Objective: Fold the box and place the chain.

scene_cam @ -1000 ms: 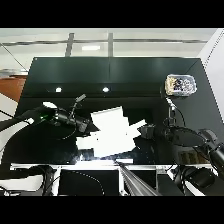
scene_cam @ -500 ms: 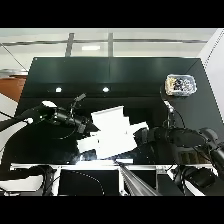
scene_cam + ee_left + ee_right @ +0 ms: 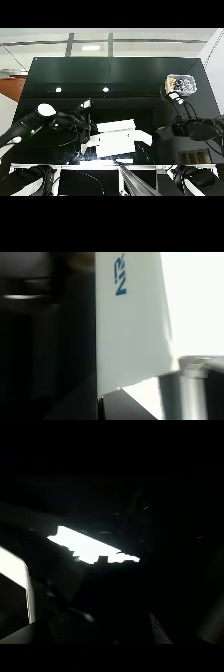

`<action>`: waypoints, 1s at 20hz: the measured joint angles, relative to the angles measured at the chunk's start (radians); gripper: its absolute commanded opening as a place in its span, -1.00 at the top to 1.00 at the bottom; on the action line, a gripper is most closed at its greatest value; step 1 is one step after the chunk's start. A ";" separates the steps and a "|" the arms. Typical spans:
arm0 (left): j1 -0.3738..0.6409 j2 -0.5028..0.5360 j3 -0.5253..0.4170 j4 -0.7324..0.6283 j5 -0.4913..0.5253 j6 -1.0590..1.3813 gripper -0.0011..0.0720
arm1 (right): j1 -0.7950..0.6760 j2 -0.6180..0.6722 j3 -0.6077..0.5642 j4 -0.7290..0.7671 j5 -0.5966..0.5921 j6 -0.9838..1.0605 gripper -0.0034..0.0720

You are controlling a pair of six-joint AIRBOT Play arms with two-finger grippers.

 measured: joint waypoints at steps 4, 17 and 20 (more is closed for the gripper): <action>-0.033 0.034 -0.069 -0.012 0.126 0.104 0.89 | -0.004 0.000 0.010 -0.143 0.079 -0.024 -0.93; -0.045 -0.060 -0.065 0.089 0.247 0.176 0.89 | -0.005 -0.001 -0.057 0.188 0.341 -0.479 -0.93; -0.045 -0.082 -0.047 0.129 0.251 0.171 0.89 | -0.005 -0.001 -0.098 0.273 0.355 -0.571 -0.93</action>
